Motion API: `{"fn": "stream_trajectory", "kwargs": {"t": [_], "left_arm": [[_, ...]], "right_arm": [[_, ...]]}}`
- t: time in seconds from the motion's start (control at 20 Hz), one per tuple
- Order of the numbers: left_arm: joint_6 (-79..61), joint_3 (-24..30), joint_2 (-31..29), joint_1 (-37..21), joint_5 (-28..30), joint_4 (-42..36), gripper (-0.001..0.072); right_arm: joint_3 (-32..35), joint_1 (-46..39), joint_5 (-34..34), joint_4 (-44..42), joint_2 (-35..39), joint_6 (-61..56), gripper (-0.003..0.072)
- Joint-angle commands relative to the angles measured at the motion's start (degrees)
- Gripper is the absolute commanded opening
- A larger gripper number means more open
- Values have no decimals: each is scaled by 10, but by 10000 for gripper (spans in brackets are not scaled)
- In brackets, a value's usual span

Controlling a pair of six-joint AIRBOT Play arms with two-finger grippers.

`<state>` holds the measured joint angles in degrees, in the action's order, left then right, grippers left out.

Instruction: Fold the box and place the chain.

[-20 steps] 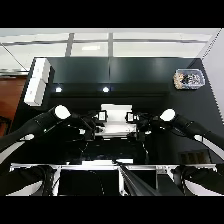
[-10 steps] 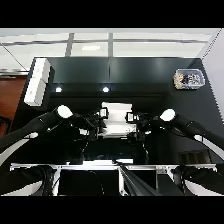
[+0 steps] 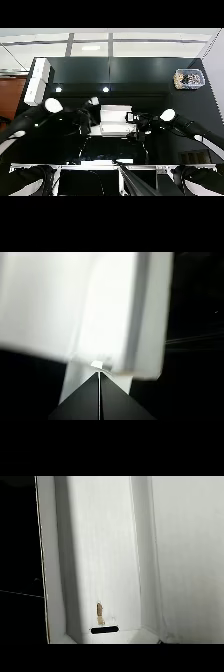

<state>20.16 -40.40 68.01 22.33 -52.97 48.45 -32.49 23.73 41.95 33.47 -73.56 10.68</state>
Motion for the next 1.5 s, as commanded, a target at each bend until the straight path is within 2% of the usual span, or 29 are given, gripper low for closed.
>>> {"fn": "stream_trajectory", "kwargs": {"t": [0.0,0.05,0.1,0.15,0.3,0.4,0.5,0.6,0.8,1.1,1.15,1.2,1.25,1.3,1.45], "left_arm": [[300,-9,-64,-94,-55,179,24],[402,-8,-74,-134,-71,227,25],[493,-3,-75,-176,-81,244,25],[573,13,-73,-219,-88,223,26],[583,71,-37,-320,-137,59,26],[511,108,-3,-342,-134,-48,25],[480,121,38,-321,-126,-92,24],[447,108,75,-270,-140,-121,24],[440,71,108,-160,-110,-125,24],[391,40,109,-150,-113,-130,31],[374,39,109,-149,-114,-136,94],[358,36,109,-150,-116,-146,277],[350,31,109,-150,-120,-153,577],[351,23,109,-150,-123,-153,708],[351,-2,109,-146,-141,-183,708]], "right_arm": [[0,0,0,0,0,0,390],[0,0,0,0,0,0,390],[0,0,0,0,0,0,390],[0,0,0,0,0,0,390],[0,0,0,0,0,0,390],[0,0,0,0,0,0,390],[0,0,0,0,0,0,390],[0,0,0,0,0,0,390],[0,0,0,0,0,0,390],[0,0,0,0,0,0,390],[0,0,0,0,0,0,390],[0,0,0,0,0,0,390],[0,0,0,0,0,0,390],[0,0,0,0,0,0,390],[0,0,0,0,0,0,390]]}}
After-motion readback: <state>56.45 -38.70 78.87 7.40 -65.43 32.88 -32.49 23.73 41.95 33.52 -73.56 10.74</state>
